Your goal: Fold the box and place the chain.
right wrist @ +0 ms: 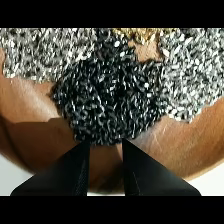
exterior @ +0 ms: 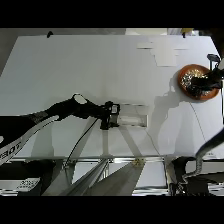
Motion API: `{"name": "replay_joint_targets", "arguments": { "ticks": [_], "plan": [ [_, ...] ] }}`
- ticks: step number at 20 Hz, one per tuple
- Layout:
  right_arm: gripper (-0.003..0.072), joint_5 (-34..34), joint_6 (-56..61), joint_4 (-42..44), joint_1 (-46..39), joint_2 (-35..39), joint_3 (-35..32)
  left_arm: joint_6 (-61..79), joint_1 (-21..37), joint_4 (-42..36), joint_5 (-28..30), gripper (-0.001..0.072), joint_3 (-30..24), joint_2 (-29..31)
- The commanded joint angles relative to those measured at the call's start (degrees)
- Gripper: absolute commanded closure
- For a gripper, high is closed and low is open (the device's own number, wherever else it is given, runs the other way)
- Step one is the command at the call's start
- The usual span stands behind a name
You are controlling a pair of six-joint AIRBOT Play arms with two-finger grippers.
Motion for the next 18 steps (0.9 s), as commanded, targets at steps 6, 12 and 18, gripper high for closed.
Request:
{"name": "replay_joint_targets", "arguments": {
  "ticks": [6, 12, 18],
  "plan": [
    [0.0506, -1.6, 1.4, -0.4, -0.1, -0.6, 0.0, 0.0, 0.0, 0.0, 0.0, 0.0621, 0.0, 0.0],
    [0.0506, -0.8, 2.6, 0.1, -2.3, -1.8, 0.0, 0.0, 0.0, 0.0, 0.0, 0.0621, 0.0, 0.0],
    [0.052, -2.4, 2.2, 0.3, -2.3, -1.8, 0.0, 0.0, 0.0, 0.0, 0.0, 0.0621, 0.0, 0.0]
  ]
}}
